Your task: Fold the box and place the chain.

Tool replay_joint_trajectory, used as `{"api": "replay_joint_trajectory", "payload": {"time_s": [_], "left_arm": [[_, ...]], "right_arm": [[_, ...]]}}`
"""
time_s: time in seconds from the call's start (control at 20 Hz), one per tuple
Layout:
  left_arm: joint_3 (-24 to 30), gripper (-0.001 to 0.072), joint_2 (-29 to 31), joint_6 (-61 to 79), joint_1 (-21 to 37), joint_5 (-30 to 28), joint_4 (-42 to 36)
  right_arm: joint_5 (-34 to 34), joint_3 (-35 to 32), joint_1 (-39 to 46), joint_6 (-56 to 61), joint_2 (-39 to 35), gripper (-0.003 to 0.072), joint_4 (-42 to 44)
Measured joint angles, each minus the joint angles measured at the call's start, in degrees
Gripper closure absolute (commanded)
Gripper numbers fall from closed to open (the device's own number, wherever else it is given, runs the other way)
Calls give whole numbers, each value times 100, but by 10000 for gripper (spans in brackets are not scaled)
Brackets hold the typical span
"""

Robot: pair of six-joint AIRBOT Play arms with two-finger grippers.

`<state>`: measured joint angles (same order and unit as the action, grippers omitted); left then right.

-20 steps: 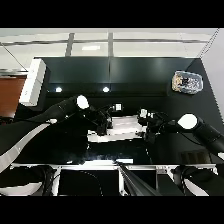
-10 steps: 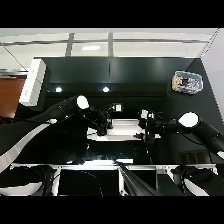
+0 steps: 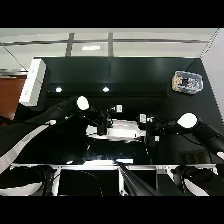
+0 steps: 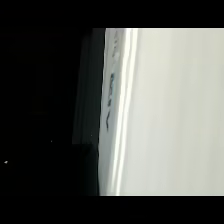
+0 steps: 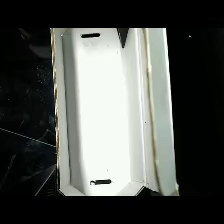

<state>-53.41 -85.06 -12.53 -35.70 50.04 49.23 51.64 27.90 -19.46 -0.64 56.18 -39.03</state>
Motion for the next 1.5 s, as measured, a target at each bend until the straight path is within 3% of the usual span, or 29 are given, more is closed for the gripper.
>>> {"api": "replay_joint_trajectory", "payload": {"time_s": [0.75, 1.5], "left_arm": [[216, 684, 114, -129, -7, -442, -42], [216, 683, 118, -120, -4, -452, -22]], "right_arm": [[-201, -13, -4, -297, 361, 42, -151], [-413, -236, 17, -1287, 831, 43, 789]]}}
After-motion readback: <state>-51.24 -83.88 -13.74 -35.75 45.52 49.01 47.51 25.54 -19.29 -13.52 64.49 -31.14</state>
